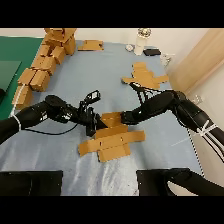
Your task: Fold the box.
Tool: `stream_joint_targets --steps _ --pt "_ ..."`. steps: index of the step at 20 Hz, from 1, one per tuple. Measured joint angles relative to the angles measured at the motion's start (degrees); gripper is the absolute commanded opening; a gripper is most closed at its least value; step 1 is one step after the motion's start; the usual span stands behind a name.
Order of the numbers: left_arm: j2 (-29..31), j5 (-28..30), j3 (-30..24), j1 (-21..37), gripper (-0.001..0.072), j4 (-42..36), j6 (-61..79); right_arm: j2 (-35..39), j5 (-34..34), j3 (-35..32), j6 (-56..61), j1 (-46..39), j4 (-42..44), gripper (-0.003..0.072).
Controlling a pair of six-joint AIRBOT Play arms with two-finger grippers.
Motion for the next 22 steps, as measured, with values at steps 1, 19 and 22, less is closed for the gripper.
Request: stream_joint_targets --steps 1,19,22 --pt "0.63 0.37 -1.11 -0.48 0.0011 0.09 2.16 0.57 0.52 0.04 2.32 0.20 -3.17 0.0002" --pt "1.97 6.14 -7.63 -2.36 0.0013 -4.04 15.15 4.98 5.18 -4.33 17.99 0.90 -17.55 0.0003" --pt "1.92 6.12 -7.74 -2.43 0.0014 -4.15 14.21 4.98 5.35 -4.48 18.21 0.90 -17.64 0.0003"
